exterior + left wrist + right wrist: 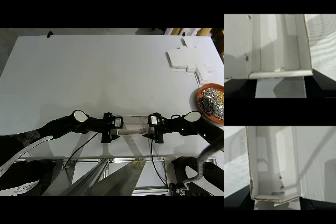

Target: Fold the box and place the chain.

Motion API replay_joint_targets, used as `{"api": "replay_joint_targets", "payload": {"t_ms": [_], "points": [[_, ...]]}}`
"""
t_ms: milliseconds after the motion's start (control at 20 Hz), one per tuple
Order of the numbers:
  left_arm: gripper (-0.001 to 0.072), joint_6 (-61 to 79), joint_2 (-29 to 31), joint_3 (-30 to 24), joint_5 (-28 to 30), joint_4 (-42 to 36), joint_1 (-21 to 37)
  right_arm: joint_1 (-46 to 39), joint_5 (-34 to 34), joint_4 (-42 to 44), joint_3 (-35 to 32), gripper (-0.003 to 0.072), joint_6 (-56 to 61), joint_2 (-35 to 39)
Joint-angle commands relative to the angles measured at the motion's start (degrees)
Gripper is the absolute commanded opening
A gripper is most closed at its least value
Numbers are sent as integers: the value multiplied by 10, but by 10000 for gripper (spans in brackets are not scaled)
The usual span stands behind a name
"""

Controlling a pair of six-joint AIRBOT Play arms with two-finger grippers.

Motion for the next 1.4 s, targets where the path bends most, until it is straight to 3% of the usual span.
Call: {"api": "replay_joint_targets", "payload": {"t_ms": [0,200,850,900,950,1000,1050,1150,1350], "points": [[313,2,0,0,-1,-1,0,0,1,0,0,401,0,0],[352,-18,0,0,-1,-1,0,0,1,0,0,401,0,0],[347,-19,0,0,-4,-1,0,0,0,1,0,394,0,0],[347,-19,0,0,-3,-1,0,0,1,3,0,322,4,0],[347,-19,0,0,-4,-1,0,0,3,1,0,178,21,0],[347,-19,0,0,-4,-1,0,0,2,-2,0,204,32,0],[347,-19,0,0,-3,-1,0,0,-3,0,1,317,30,0],[347,-19,0,0,-3,-1,0,0,-13,0,2,667,38,5],[347,-19,0,0,-4,-1,0,0,-13,-64,3,694,110,56]]}}
